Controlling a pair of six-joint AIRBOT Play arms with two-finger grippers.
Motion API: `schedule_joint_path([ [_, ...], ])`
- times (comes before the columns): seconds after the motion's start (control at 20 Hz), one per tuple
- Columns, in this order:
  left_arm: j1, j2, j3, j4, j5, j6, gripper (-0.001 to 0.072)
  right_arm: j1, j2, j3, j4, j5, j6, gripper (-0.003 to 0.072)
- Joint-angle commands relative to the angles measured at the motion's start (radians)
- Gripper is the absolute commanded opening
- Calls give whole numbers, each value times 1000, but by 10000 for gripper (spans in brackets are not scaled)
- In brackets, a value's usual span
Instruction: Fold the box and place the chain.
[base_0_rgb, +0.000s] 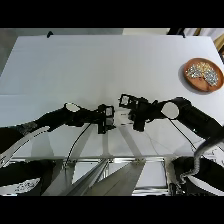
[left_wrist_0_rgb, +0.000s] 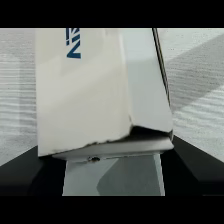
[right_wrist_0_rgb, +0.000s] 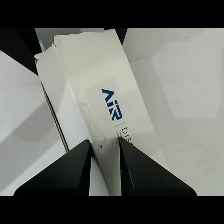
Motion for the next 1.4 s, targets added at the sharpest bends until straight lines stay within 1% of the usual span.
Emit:
schedule_joint_path([
  [0.0, -1, 1, 0, 0, -1, 0, 254, 1, 2, -8, -2, -27, 3, 152],
  [0.2, -1, 1, 0, 0, -1, 0, 254, 1, 30, -8, -2, -90, 2, 152],
  [0.45, -1, 1, 0, 0, -1, 0, 254, 1, 31, -8, 1, -77, 3, 152],
  [0.9, -1, 1, 0, 0, -1, 0, 254, 2, 11, -21, 51, -57, 3, 152],
  [1.05, -1, 1, 0, 0, 0, 0, 254, 2, 11, -23, 50, -35, 3, 153],
  [1.35, -1, 1, 0, 0, -1, 0, 254, 1, 12, -51, 50, -15, 2, 154],
])
